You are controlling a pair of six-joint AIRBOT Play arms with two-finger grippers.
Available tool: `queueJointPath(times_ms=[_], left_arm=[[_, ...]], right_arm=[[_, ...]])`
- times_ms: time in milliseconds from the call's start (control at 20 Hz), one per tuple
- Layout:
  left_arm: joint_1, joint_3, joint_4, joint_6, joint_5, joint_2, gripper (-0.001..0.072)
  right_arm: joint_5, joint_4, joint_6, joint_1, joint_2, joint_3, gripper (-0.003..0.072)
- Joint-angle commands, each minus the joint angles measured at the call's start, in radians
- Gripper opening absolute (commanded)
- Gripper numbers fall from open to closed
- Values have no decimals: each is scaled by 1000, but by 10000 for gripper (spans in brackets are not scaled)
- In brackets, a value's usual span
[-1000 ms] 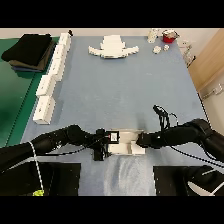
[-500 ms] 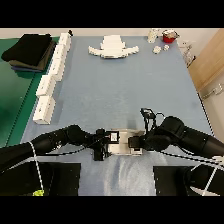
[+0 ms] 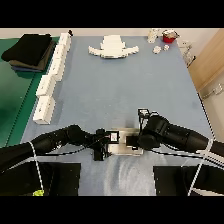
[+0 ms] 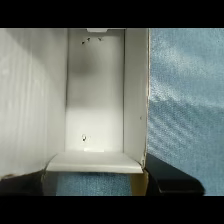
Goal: Fold the box.
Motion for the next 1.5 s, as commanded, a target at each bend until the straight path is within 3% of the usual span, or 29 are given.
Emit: queueJointPath(times_ms=[0,150,300,650,750,800,950,1000,1050,1350,1450], left_arm=[[-1,0,0,0,0,0,510],[-1,0,0,0,0,0,510],[-1,0,0,0,0,0,510],[-1,0,0,0,0,0,510],[-1,0,0,0,0,0,510],[-1,0,0,0,0,0,510],[-1,0,0,0,0,0,510],[-1,0,0,0,0,0,510],[-1,0,0,0,0,0,510],[-1,0,0,0,0,0,509],[-1,0,0,0,0,0,510]], right_arm=[[-36,-27,22,3,-33,27,306],[-41,-29,28,3,-38,27,285],[-41,-28,27,3,-38,27,6],[-68,-28,24,3,-36,27,7],[-84,-24,24,3,-35,29,193],[-93,-23,23,3,-35,30,248],[-109,-23,23,3,-36,33,256],[-109,-23,23,3,-36,33,359],[-108,-23,23,3,-36,33,392],[-108,21,23,3,-36,33,375],[-107,11,23,14,-36,32,292]])
